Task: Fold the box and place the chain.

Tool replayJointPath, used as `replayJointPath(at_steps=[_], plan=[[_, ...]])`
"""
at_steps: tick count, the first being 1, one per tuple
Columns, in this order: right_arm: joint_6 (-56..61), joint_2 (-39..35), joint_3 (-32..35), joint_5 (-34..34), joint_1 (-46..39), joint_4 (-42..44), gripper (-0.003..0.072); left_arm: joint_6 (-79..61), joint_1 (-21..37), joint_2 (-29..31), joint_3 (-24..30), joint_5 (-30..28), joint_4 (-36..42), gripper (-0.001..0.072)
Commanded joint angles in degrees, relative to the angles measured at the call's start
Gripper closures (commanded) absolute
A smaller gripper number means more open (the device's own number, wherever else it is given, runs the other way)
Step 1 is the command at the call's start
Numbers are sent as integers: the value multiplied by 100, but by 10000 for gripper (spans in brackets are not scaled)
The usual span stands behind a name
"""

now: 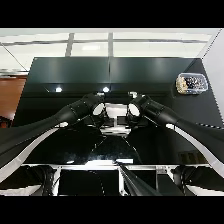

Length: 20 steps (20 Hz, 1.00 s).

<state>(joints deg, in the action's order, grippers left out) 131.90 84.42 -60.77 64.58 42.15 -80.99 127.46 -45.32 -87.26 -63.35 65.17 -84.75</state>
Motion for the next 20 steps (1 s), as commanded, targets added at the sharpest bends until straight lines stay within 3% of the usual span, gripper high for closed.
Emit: replayJointPath(at_steps=[1, 3, 4, 5, 6, 7, 10, 11, 13, 17, 20], plan=[[-11, 7, -2, -48, 7, 37, 671, -9, 2, 2, -4, -15, -4, 680], [-11, 2, -2, -48, 7, 37, 640, -9, 2, 2, -4, -15, -4, 681], [-11, 0, -2, -42, 7, 46, 505, -11, 2, 2, -4, -15, -4, 680], [-11, 0, -4, -13, 7, 87, 480, -9, 2, 2, -4, -20, -4, 680], [-13, 0, -4, -15, 7, 120, 525, -11, 2, 2, -4, -33, -4, 680], [-20, 0, -2, -13, 17, 125, 653, -11, 2, 2, -4, -50, -4, 680], [-33, -2, -4, -33, 35, 138, 670, -9, 2, 2, -4, -46, -4, 680], [-33, -22, -4, -33, 35, 149, 654, -9, 2, 2, -4, -42, -4, 680], [-37, -142, -4, -17, 31, 133, 391, -9, 2, 2, -4, -44, -4, 681], [-566, -946, -4, 326, 28, -20, 379, -11, 2, 2, -4, -35, -4, 680], [-588, -2028, -4, 1167, 13, -1054, 379, -11, 2, 2, -4, -42, -4, 680]])
